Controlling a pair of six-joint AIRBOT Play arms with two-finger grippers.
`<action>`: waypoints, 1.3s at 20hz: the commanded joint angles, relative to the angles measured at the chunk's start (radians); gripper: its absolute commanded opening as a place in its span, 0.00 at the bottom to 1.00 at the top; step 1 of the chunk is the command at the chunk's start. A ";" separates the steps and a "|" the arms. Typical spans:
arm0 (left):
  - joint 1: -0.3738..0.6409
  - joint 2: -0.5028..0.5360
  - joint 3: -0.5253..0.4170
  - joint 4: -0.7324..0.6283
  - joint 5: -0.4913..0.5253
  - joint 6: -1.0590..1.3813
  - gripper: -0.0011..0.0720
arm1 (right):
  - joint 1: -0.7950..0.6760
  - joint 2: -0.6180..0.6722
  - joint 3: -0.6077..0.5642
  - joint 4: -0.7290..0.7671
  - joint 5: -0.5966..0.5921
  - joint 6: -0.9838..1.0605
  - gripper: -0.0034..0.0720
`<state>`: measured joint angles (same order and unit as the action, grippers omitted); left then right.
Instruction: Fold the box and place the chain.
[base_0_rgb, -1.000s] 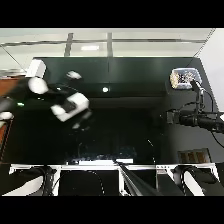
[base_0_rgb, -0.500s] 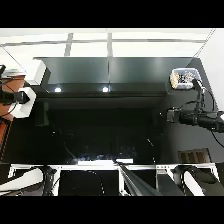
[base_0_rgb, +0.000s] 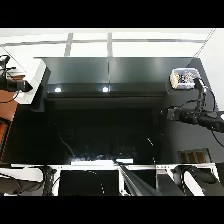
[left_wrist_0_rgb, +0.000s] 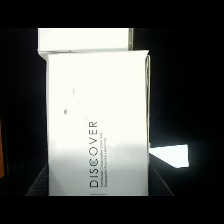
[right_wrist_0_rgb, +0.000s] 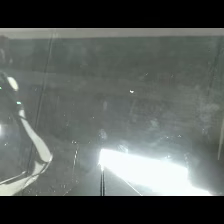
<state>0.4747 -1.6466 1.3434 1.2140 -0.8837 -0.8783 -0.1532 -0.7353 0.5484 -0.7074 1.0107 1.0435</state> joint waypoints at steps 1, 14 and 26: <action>0.001 -0.048 0.043 0.011 -0.005 -0.006 0.63 | 0.001 0.000 0.000 0.000 -0.013 0.000 0.07; -0.086 0.137 0.311 -0.098 -0.566 -0.340 0.05 | 0.331 0.000 0.000 -0.008 -0.270 0.019 0.07; -0.516 0.995 -0.857 0.054 0.068 -0.412 0.05 | 0.361 -0.136 0.070 -0.440 -0.275 0.317 0.07</action>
